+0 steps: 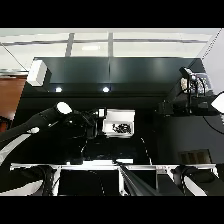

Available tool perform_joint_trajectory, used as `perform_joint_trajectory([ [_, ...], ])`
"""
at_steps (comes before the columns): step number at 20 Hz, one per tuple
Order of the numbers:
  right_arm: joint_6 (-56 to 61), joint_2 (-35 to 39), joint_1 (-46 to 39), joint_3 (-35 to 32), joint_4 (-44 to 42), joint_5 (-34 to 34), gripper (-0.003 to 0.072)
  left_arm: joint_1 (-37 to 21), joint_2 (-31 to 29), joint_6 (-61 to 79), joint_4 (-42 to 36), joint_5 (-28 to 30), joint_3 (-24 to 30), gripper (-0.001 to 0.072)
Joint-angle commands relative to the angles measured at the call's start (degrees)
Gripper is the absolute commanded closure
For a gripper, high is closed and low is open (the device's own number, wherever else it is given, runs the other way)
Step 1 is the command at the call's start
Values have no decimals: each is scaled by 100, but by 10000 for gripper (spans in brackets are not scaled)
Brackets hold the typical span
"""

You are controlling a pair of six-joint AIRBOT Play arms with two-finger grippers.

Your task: Fold the box and place the chain.

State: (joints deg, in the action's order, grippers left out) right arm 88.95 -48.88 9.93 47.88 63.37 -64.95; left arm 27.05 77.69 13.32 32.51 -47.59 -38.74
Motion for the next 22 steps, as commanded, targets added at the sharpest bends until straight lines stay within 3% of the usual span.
perform_joint_trajectory([
  [1,-2,-9,31,-87,52,450,405,44,4,17,-42,4,-7,310],
  [3,-48,-214,175,-131,-144,1132,-29,44,4,15,-42,7,-7,310],
  [6,-1040,-1069,376,-31,-1281,2048,-29,46,4,13,-35,-22,-7,309],
  [9,-2712,-1934,658,107,-2214,2129,-23,37,4,13,-37,13,-7,309],
  [11,-4280,-2055,868,111,-2225,1794,-23,37,4,11,-39,46,-7,309],
  [13,-5396,-2026,887,240,-2162,1001,-23,37,4,11,-39,50,-7,309],
  [15,-5838,-1954,890,503,-1764,205,-23,37,4,15,-37,70,-7,309],
  [18,-5967,-1891,938,568,-1635,-358,-23,37,4,15,-37,68,-7,309],
  [22,-6725,-1899,1250,367,-1561,-4,-23,39,4,13,-37,66,-7,309],
])
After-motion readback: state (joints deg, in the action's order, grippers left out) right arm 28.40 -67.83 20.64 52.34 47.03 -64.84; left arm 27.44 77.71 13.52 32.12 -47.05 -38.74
